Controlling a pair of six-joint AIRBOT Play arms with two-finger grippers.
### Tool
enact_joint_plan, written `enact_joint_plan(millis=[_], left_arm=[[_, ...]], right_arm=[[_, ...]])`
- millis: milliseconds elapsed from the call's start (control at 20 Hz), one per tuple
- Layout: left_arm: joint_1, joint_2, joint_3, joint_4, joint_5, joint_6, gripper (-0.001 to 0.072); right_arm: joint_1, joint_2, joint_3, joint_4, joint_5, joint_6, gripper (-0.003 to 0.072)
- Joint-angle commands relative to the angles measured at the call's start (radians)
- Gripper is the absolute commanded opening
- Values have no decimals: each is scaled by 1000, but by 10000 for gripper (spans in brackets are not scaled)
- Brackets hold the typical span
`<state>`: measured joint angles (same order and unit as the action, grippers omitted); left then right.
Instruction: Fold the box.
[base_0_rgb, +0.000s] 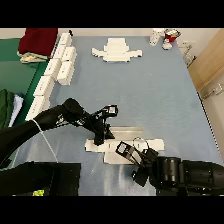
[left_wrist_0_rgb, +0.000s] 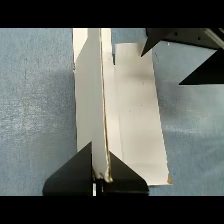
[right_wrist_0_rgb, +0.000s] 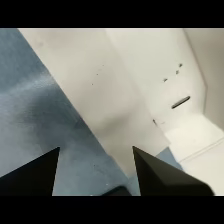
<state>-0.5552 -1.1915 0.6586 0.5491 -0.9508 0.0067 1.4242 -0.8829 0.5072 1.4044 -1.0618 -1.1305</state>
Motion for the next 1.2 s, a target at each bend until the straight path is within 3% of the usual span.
enact_joint_plan(millis=[0,150,350,800,1150], left_arm=[[0,0,0,0,0,0,13],[0,0,0,0,0,0,13],[0,0,0,0,0,0,13],[0,0,0,0,0,0,13],[0,0,0,0,0,0,13]], right_arm=[[24,-73,-2,-181,31,-17,715],[5,-71,-2,-264,41,52,716],[-5,-57,17,-259,41,87,716],[-32,111,14,-244,-44,101,720],[-329,206,-10,-55,75,-380,720]])
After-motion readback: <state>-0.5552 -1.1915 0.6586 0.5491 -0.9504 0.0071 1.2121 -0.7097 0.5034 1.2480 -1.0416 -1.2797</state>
